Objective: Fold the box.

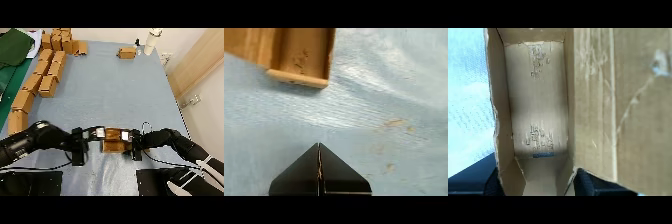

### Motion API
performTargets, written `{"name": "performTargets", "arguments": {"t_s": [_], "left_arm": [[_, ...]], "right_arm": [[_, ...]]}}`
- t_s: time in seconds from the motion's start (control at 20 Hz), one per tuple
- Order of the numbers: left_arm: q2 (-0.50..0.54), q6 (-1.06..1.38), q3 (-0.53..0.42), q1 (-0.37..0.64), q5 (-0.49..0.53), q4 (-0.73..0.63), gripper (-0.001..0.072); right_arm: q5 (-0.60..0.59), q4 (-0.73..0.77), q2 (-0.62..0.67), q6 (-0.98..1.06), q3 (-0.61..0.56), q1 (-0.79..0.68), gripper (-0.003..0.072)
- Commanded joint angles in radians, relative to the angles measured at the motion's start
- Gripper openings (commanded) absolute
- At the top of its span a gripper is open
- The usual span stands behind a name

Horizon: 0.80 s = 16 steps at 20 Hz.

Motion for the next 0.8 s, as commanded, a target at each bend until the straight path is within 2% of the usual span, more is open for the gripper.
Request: {"name": "performTargets", "arguments": {"t_s": [0.0, 0.1, 0.15, 0.2, 0.25, 0.45, 0.5, 0.55, 0.75], "left_arm": [[0.072, 0.308, -0.170, 0.159, 0.123, -0.214, 0.0012], [0.031, 0.383, -0.175, 0.161, 0.122, -0.271, 0.0013], [0.016, 0.454, -0.174, 0.147, 0.152, -0.307, 0.0042], [-0.004, 0.492, -0.168, 0.128, 0.187, -0.349, 0.0237], [-0.031, 0.494, -0.160, 0.111, 0.211, -0.374, 0.0264], [-0.180, 0.619, -0.111, 0.114, 0.225, -0.449, 0.0266], [-0.214, 0.651, -0.089, 0.119, 0.225, -0.469, 0.0397], [-0.236, 0.660, -0.070, 0.127, 0.225, -0.491, 0.0703], [-0.235, 0.657, -0.050, 0.178, 0.130, -0.519, 0.0701]], "right_arm": [[0.000, 0.000, 0.000, 0.000, 0.000, 0.001, 0.0496], [0.000, 0.000, 0.000, 0.000, 0.000, 0.001, 0.0496], [0.000, 0.000, 0.000, 0.000, 0.000, 0.001, 0.0496], [0.000, 0.000, 0.000, 0.000, 0.000, 0.001, 0.0496], [0.000, 0.000, 0.000, 0.000, 0.000, 0.001, 0.0496], [0.000, 0.000, 0.000, 0.000, 0.000, 0.001, 0.0496], [0.000, 0.000, 0.000, 0.000, 0.000, 0.001, 0.0496], [0.000, 0.000, 0.000, 0.000, 0.000, 0.001, 0.0496], [0.000, 0.000, 0.000, 0.000, 0.000, 0.001, 0.0496]]}}
